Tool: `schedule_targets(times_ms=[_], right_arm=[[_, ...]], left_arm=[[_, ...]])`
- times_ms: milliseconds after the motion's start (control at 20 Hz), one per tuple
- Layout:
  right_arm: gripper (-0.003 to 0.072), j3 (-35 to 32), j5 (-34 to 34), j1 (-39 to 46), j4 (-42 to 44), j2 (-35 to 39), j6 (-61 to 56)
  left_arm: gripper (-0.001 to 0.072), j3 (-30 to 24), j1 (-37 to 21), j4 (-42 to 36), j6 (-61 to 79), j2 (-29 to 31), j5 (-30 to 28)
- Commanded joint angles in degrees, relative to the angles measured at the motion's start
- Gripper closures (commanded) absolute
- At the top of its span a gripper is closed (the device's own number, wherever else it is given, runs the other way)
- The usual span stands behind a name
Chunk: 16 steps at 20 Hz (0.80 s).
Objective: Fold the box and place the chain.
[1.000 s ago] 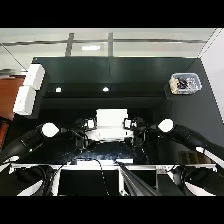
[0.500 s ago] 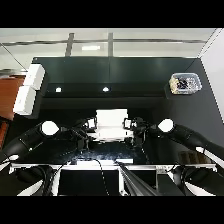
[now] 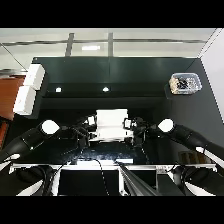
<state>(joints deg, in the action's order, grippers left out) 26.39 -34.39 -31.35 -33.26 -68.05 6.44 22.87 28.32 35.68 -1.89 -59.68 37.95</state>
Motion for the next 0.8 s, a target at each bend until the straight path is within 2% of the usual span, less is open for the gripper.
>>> schedule_targets(times_ms=[0, 350, 750], right_arm=[[0.0307, 0.02, -0.02, -0.02, 0.0, 0.02, 0.0], [0.0307, 0.02, 0.0, -0.02, 0.0, 0.02, 0.0], [0.0307, 0.02, 0.0, -0.02, 0.0, 0.02, 0.0]], left_arm=[[0.0484, 0.04, 0.04, -1.7, 0.44, -0.15, -0.24], [0.0486, 0.04, 1.9, -5.11, 1.77, -0.92, 0.81], [0.0486, 0.04, 3.02, -6.38, 1.97, -2.12, -1.64]])
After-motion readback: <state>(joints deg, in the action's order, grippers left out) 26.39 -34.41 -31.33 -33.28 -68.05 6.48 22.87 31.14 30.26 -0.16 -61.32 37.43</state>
